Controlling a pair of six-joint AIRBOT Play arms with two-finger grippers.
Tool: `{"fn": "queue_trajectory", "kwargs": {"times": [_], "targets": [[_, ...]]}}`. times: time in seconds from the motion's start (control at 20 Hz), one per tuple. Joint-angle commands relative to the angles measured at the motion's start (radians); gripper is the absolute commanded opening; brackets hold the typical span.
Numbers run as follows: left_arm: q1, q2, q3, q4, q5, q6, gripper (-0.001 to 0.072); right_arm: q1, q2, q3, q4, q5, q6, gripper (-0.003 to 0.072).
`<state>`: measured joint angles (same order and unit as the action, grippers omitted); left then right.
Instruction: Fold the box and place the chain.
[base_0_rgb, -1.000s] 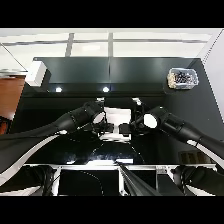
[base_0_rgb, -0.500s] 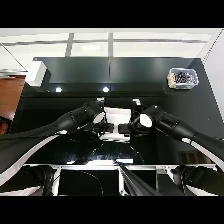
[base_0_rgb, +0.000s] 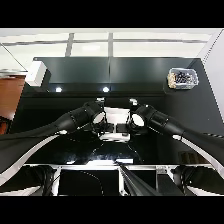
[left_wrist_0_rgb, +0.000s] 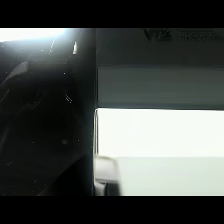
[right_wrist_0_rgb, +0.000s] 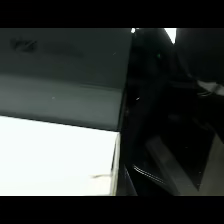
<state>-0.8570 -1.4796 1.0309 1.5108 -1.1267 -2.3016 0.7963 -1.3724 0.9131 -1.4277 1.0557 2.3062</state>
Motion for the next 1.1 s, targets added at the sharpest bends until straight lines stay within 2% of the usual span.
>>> {"fn": "queue_trajectory", "kwargs": {"times": [0.0, 0.05, 0.6, 0.7, 0.85, 0.9, 1.05], "targets": [[0.0, 0.0, 0.0, 0.0, 0.0, 0.0, 0.0029, 0.003, -0.011, 0.009, -0.024, 0.021, 0.052, 0.0318], [0.0, 0.0, 0.0, 0.0, 0.0, 0.0, 0.0029, 0.003, -0.011, 0.009, -0.024, 0.023, 0.054, 0.0249], [0.0, 0.0, 0.0, 0.0, 0.0, 0.0, 0.0029, 0.003, -0.041, 0.009, -0.014, 0.048, 0.092, 0.0248], [0.0, 0.0, 0.0, 0.0, 0.0, 0.0, 0.0029, 0.003, -0.041, 0.009, -0.01, 0.042, 0.092, 0.0133], [0.0, 0.0, 0.0, 0.0, 0.0, 0.0, 0.0029, 0.003, -0.041, 0.011, -0.009, 0.039, 0.092, 0.0122], [0.0, 0.0, 0.0, 0.0, 0.0, 0.0, 0.0029, 0.003, -0.041, 0.011, -0.01, 0.039, 0.09, 0.0051], [0.0, 0.0, 0.0, 0.0, 0.0, 0.0, 0.0029, 0.003, -0.041, 0.011, -0.009, 0.04, 0.09, 0.0051]]}}
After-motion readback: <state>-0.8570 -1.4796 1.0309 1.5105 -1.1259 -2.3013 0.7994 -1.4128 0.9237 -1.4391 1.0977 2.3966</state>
